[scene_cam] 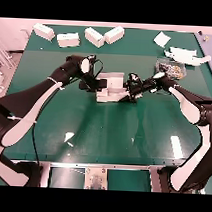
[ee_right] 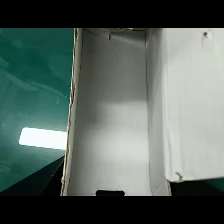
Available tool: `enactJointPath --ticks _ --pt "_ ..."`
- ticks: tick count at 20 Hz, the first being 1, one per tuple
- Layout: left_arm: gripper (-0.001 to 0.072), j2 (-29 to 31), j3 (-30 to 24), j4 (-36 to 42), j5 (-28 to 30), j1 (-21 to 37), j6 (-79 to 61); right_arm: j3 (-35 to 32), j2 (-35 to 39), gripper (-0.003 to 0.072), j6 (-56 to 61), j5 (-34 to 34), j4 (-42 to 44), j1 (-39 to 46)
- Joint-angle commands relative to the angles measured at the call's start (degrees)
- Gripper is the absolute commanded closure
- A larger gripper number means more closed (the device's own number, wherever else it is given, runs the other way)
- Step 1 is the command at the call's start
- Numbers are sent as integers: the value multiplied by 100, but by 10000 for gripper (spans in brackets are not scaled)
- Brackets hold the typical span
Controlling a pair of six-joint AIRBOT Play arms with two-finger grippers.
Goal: Fold the box and place the chain.
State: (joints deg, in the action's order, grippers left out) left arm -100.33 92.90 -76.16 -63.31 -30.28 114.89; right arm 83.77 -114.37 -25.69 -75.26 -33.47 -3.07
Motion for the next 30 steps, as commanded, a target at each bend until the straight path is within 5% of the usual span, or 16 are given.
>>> enactJointPath --ticks 1,30 --pt "393 -7 0 -66 -26 -9 197 0 0 176 0 0 0 0" --pt "423 -402 195 -616 -79 -356 625 0 0 176 0 0 0 0"
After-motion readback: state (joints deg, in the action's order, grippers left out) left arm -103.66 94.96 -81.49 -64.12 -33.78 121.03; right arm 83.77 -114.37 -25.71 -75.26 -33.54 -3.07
